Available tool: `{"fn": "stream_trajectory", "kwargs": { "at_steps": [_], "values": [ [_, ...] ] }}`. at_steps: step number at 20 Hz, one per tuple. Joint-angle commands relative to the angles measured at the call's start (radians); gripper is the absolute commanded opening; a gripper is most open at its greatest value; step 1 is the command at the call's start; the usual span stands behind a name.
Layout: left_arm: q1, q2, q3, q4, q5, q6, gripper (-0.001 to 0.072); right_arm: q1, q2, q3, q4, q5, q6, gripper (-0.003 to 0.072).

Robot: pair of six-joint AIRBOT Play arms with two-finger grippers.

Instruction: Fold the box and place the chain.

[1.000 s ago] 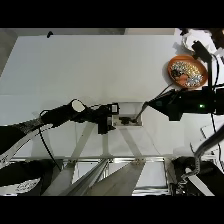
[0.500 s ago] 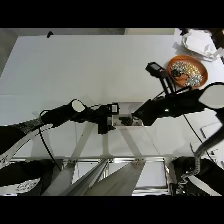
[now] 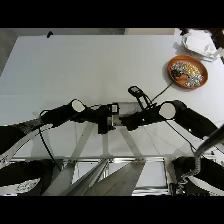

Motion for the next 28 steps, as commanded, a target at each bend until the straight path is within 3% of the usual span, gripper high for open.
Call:
{"fn": "stream_trajectory", "kwargs": {
  "at_steps": [1,6,11,14,18,21,28],
  "values": [
    [0.000,0.000,0.000,0.000,0.000,0.000,0.0345,0.017,-0.042,-0.014,0.013,-0.064,0.002,0.0237],
    [0.000,0.000,0.000,0.000,0.000,0.000,0.0345,-0.024,0.040,0.020,-0.007,0.030,0.002,0.0237],
    [0.000,0.000,0.000,0.000,0.000,0.000,0.0345,-0.247,0.200,0.097,-0.095,0.255,0.080,0.0239],
    [0.000,0.000,0.000,0.000,0.000,0.000,0.0345,-0.391,0.214,0.185,-0.177,0.356,0.106,0.0255],
    [0.000,0.000,0.000,0.000,0.000,0.000,0.0345,-0.449,0.074,0.356,-0.403,0.467,0.169,0.0255],
    [0.000,0.000,0.000,0.000,0.000,0.000,0.0345,-0.449,-0.112,0.448,-0.467,0.519,0.187,0.0254],
    [0.000,0.000,0.000,0.000,0.000,0.000,0.0345,-0.447,-0.408,0.474,-0.484,0.384,0.343,0.0275]
  ]
}}
